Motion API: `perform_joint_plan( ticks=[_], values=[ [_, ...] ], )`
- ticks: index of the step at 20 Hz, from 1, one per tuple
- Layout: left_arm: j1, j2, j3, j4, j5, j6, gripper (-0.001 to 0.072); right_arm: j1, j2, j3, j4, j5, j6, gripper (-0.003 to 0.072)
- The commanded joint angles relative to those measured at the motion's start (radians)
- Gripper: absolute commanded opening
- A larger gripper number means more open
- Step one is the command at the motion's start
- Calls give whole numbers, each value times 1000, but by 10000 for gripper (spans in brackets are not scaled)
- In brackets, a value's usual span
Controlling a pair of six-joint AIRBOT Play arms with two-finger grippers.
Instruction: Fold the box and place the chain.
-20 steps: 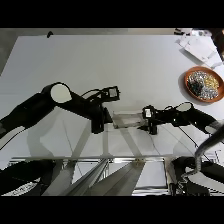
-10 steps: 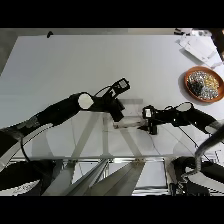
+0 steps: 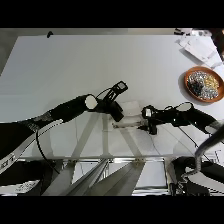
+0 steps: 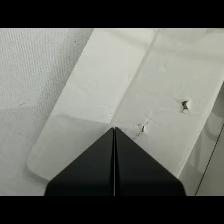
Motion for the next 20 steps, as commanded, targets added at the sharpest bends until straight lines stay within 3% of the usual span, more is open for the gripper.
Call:
perform_joint_plan(
  ticks=[1,4,7,11,15,18,20],
  values=[
    [1,20,0,5,0,-6,3,0,1,0,-2,0,0,443],
    [1,88,0,11,-3,3,13,0,1,0,-2,0,0,443],
    [1,185,0,139,-60,5,99,0,1,0,-2,-1,0,443],
    [1,295,0,350,-305,2,112,0,1,0,-2,0,0,443],
    [-3,301,-1,374,-562,-4,114,0,1,0,-2,-1,0,443],
    [-3,279,-1,377,-548,1,186,0,1,0,-2,0,-1,443],
    [-3,261,-1,409,-519,5,294,0,1,0,-2,0,0,443]
  ],
)
